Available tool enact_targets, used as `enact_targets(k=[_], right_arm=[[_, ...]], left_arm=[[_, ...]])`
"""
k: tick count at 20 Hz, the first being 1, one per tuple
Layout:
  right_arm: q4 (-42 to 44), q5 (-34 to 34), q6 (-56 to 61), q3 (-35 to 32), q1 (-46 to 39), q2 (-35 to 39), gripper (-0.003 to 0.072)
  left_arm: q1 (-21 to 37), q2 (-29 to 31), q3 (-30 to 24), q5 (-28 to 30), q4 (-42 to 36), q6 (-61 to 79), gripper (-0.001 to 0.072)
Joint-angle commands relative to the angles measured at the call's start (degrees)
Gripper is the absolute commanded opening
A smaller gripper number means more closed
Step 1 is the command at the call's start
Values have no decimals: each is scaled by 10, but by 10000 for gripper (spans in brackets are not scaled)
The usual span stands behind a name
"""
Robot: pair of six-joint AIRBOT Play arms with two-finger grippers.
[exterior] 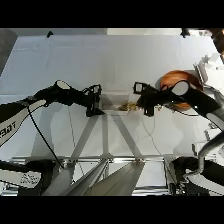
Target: Fold the box and place the chain.
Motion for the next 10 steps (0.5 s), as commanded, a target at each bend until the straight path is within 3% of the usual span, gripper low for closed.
enact_targets(k=[1,6,10], right_arm=[[24,-2,98,0,1,78,6],[130,-26,127,1,34,133,6],[144,-122,168,17,118,132,7]], left_arm=[[0,0,0,0,0,0,260],[0,0,0,0,0,0,260],[0,0,0,0,0,0,260]])
